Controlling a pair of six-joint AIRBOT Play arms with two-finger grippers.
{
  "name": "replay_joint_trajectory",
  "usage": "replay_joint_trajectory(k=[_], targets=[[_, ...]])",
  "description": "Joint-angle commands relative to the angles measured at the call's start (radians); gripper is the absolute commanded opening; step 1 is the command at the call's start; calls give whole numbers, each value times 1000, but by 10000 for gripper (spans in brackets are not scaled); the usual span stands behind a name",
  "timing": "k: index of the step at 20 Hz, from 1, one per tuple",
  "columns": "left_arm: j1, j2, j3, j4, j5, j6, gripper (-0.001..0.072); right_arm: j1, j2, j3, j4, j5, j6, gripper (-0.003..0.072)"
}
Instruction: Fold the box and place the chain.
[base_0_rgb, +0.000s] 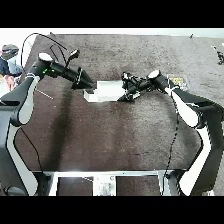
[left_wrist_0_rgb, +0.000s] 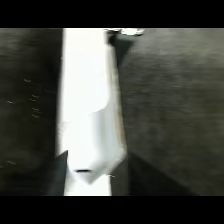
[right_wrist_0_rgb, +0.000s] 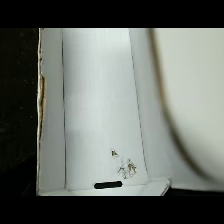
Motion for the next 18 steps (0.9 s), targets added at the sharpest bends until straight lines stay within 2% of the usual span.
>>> replay_joint_trajectory(k=[1,2,4,10,18], targets=[[-21,18,2,-8,-83,-73,68,0,-1,0,0,0,1,613],[-37,18,2,-6,-80,-73,42,0,-1,0,0,0,1,613],[-66,18,2,3,-36,-72,41,0,-1,0,0,1,0,612],[-129,18,2,9,206,-71,9,0,-1,0,0,0,0,613],[-146,15,2,55,370,-64,11,0,-1,0,0,0,0,613]])
